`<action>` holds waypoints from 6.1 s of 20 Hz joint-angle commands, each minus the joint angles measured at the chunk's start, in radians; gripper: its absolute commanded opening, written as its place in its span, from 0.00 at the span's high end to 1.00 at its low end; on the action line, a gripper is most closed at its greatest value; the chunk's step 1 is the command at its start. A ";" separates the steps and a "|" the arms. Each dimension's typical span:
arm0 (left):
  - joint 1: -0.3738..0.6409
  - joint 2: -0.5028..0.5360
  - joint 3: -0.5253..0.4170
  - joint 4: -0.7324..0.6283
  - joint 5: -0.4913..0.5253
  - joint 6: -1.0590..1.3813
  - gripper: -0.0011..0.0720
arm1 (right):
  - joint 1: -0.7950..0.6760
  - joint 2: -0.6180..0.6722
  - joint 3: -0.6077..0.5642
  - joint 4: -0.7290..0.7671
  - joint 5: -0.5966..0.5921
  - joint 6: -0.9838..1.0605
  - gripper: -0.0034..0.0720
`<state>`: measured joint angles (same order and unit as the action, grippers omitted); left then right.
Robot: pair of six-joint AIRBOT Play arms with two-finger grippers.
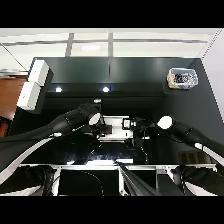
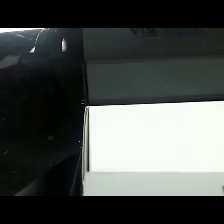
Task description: Fold the box and place the chain.
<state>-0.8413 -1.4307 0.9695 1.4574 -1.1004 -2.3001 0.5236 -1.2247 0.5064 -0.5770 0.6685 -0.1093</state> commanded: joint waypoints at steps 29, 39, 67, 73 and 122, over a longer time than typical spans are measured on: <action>-0.001 -0.018 0.013 -0.011 -0.009 -0.019 0.95 | 0.000 0.000 0.000 0.001 0.001 0.000 0.47; -0.001 -0.018 0.013 -0.006 -0.009 -0.015 0.95 | -0.037 0.105 0.000 -0.020 0.039 0.078 0.01; -0.001 -0.018 0.013 -0.011 -0.012 -0.012 0.95 | -0.029 0.141 -0.002 -0.064 0.092 0.190 0.71; -0.001 -0.018 0.013 -0.023 -0.007 -0.012 0.95 | -0.011 0.123 -0.002 -0.001 0.048 0.187 0.71; -0.001 -0.018 0.013 -0.018 -0.026 -0.012 0.95 | -0.234 0.077 0.039 0.138 0.341 1.227 0.03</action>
<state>-0.8425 -1.4483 0.9821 1.4345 -1.1263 -2.3112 0.2119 -1.1465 0.5121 -0.4301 1.0592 1.0744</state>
